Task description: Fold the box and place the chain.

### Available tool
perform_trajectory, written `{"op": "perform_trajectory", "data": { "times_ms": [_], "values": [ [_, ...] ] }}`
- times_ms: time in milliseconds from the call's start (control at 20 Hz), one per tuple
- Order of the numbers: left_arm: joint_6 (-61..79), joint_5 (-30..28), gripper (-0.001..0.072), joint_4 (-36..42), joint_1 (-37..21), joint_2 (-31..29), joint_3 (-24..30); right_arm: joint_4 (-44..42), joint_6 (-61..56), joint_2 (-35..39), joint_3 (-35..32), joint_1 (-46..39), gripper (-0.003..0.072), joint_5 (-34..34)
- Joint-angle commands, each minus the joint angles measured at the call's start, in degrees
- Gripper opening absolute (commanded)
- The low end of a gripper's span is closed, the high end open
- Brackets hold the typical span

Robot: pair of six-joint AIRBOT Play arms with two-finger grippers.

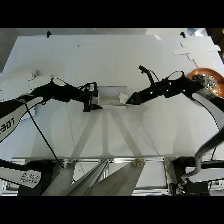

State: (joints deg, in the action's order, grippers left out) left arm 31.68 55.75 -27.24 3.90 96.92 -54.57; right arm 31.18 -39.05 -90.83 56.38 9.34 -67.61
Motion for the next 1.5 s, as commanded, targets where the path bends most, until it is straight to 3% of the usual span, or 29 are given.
{"op": "perform_trajectory", "data": {
  "times_ms": [0, 150, 400, 700, 1450],
  "values": [
    [0.0, 0.0, 0.0217, 0.0, 0.0, -0.04, -0.02, -0.24, 0.55, -0.02, -0.02, 0.24, 0.0348, 0.9],
    [0.0, 0.0, 0.0217, 0.0, 0.0, -0.04, -0.02, -0.76, 0.5, -0.02, -0.02, 0.24, 0.0437, 2.89],
    [0.0, 0.0, 0.0217, 0.0, 0.0, -0.04, -0.02, -2.82, 0.52, -0.02, -0.02, 0.24, 0.0444, 4.76],
    [0.0, 0.0, 0.0217, 0.0, 0.0, -0.04, -0.02, -2.95, 0.52, -0.02, -0.02, 1.86, 0.0527, 7.15],
    [0.0, 0.0, 0.0217, 0.0, 0.0, -0.04, -0.02, 4.35, -7.74, 0.0, 0.0, 5.25, 0.0527, 14.75]
  ]
}}
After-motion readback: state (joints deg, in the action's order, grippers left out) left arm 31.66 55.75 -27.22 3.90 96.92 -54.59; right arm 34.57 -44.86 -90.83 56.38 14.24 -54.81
